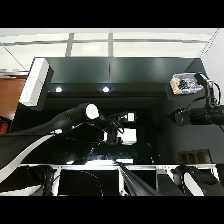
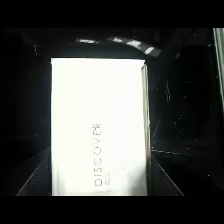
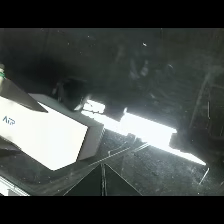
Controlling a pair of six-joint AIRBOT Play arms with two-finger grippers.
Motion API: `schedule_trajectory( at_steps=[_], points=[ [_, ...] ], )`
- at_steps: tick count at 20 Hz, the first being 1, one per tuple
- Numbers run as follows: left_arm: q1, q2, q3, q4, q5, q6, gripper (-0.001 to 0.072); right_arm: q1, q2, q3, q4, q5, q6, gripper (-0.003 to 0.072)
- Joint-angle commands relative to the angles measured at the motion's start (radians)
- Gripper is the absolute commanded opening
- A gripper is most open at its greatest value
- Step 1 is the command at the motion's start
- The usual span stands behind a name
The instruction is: Fold the box and place the chain.
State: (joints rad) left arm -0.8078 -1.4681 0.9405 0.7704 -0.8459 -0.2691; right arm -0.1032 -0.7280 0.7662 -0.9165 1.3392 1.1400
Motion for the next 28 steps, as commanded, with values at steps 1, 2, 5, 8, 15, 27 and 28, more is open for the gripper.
schedule_trajectory(
  at_steps=[1, 2, 5, 8, 15, 27, 28],
  points=[
    [-0.042, -0.031, 0.0, 0.039, 0.088, 0.0, 0.071, -0.001, 0.0, 0.0, 0.0, -0.002, 0.0, 0.0012],
    [-0.051, -0.041, 0.0, 0.047, 0.098, 0.0, 0.071, -0.001, 0.0, 0.0, 0.0, -0.002, 0.0, 0.0012],
    [-0.071, -0.034, 0.001, 0.093, 0.105, -0.037, 0.0504, -0.001, 0.0, 0.0, -0.008, -0.002, -0.001, 0.0012],
    [-0.043, 0.053, 0.001, 0.227, 0.076, -0.224, 0.0326, -0.001, 0.0, 0.0, -0.042, -0.002, 0.0, 0.0013],
    [0.462, 0.293, -0.063, 0.566, -0.329, -0.738, 0.0287, -0.001, 0.0, 0.0, -0.04, -0.015, 0.0, 0.0013],
    [1.418, 0.354, -0.152, 0.634, -0.318, -0.904, 0.0287, -0.001, 0.0, 0.0, -0.035, -0.063, 0.0, 0.0013],
    [1.448, 0.354, -0.152, 0.632, -0.285, -0.888, 0.0287, -0.001, 0.0, 0.0, -0.035, -0.064, 0.0, 0.0012]
  ],
)
